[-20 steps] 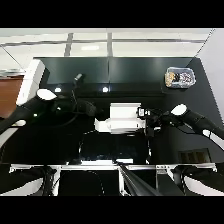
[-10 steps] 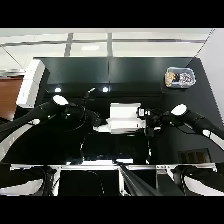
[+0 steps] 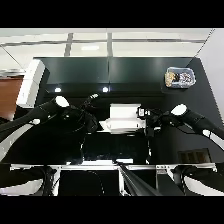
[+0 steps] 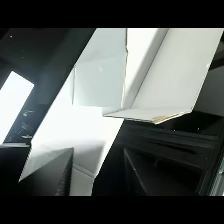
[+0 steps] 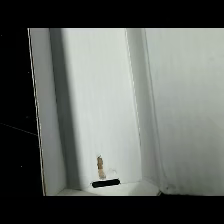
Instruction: Fold the box and place the chain.
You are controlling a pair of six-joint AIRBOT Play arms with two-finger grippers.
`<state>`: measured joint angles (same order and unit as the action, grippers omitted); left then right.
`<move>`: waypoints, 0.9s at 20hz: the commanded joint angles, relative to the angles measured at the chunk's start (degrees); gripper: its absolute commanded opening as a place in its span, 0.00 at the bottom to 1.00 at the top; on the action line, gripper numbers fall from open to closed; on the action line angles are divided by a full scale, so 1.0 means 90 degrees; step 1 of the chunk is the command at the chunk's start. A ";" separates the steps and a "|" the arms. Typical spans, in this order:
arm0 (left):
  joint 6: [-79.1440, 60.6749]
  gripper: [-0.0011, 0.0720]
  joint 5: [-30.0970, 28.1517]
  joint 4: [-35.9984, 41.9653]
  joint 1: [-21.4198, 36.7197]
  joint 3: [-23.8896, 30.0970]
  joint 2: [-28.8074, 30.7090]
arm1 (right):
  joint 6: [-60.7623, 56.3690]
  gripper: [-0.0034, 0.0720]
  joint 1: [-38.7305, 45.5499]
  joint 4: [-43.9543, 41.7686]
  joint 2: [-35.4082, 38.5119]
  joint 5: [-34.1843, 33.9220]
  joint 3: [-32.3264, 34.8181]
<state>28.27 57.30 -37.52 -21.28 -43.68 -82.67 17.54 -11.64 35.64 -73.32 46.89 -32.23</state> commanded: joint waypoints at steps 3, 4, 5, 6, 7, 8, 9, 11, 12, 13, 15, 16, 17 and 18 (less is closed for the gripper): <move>-0.0777 0.67 0.0022 -0.0138 0.0015 -0.0221 0.0117 | 0.0000 0.39 0.0000 -0.0002 0.0000 0.0002 -0.0002; -0.1037 0.81 0.0024 -0.0138 0.0015 -0.0274 0.0138 | 0.0000 0.39 0.0000 -0.0002 0.0000 0.0002 -0.0002; -0.1302 0.81 0.0022 -0.0138 0.0015 -0.0304 0.0146 | 0.0000 0.39 0.0000 -0.0002 0.0000 0.0002 -0.0002; -0.1639 0.81 0.0022 -0.0136 0.0000 -0.0308 0.0151 | 0.0000 0.39 0.0000 -0.0002 0.0000 0.0002 -0.0002; -0.2045 0.81 0.0022 -0.0138 -0.0036 -0.0308 0.0148 | 0.0000 0.39 0.0000 -0.0002 0.0000 0.0002 -0.0002; -0.2586 0.81 0.0022 -0.0138 -0.0109 -0.0308 0.0151 | 0.0000 0.39 0.0000 -0.0002 0.0000 0.0002 -0.0002; -0.3145 0.81 0.0012 -0.0138 -0.0206 -0.0308 0.0151 | 0.0000 0.39 0.0000 -0.0002 0.0000 0.0002 -0.0002; -0.3784 0.81 -0.0158 -0.0138 -0.0457 -0.0311 0.0151 | 0.0000 0.39 0.0000 -0.0002 0.0000 0.0002 -0.0002; -0.3825 0.81 -0.0301 -0.0143 -0.0583 -0.0311 0.0151 | 0.0000 0.39 0.0000 -0.0002 0.0000 0.0002 -0.0002; -0.3832 0.81 -0.0440 -0.0155 -0.0692 -0.0311 0.0148 | 0.0000 0.39 0.0000 -0.0002 0.0000 0.0002 -0.0002; -0.3827 0.80 -0.0716 -0.0316 -0.0872 -0.0311 0.0151 | 0.0000 0.39 0.0000 -0.0002 0.0000 0.0002 -0.0002; -0.3789 0.80 -0.0828 -0.0328 -0.0920 -0.0311 0.0151 | 0.0000 0.39 0.0000 -0.0002 0.0000 0.0002 -0.0002; -0.3745 0.71 -0.0918 -0.0323 -0.0940 -0.0311 0.0155 | 0.0000 0.39 0.0000 -0.0002 0.0000 0.0002 -0.0002; -0.3665 0.50 -0.0976 -0.0321 -0.0947 -0.0311 0.0163 | 0.0000 0.39 0.0000 -0.0002 0.0000 0.0002 -0.0002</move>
<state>-4.19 51.44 -39.86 -28.60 -46.44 -81.34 17.56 -11.64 35.64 -73.32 46.89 -32.23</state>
